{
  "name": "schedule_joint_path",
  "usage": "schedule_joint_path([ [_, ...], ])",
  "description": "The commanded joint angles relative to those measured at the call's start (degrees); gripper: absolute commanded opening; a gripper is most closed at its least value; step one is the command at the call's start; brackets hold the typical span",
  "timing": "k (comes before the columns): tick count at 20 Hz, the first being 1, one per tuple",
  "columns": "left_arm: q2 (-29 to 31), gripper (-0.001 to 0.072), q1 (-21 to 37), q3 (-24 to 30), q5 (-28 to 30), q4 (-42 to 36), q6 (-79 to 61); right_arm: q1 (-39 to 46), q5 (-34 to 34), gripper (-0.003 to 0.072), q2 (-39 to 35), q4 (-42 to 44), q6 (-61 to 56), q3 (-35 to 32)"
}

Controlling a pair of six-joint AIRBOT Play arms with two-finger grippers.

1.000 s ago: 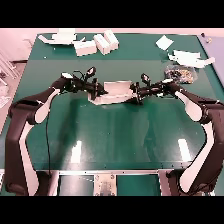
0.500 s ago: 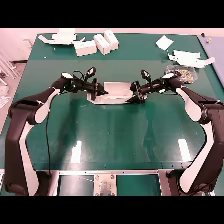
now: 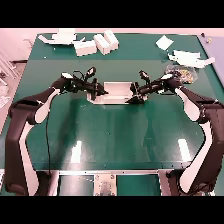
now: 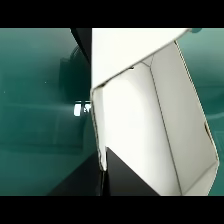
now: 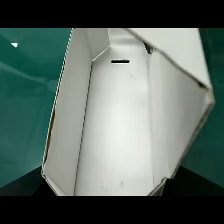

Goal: Fold the box and place the chain.

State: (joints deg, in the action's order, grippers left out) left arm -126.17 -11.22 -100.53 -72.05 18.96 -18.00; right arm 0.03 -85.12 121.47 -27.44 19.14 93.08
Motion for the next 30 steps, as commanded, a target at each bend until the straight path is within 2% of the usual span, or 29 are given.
schedule_joint_path([
  [1, 0.04, 0.0019, -0.02, 0.0, 0.07, -0.02, 0.02, -0.07, 0.0, 0.0663, 0.55, -0.07, -0.04, 0.02],
  [2, 0.04, 0.0019, -0.02, 0.0, 0.07, -0.02, 0.02, -0.07, 0.0, 0.0642, 0.68, -0.04, -0.04, 0.04],
  [30, 0.04, 0.0019, -0.02, 0.0, 0.04, -0.02, 0.02, -0.04, 2.8, 0.0626, 1.57, 1.88, 2.56, 0.02],
])
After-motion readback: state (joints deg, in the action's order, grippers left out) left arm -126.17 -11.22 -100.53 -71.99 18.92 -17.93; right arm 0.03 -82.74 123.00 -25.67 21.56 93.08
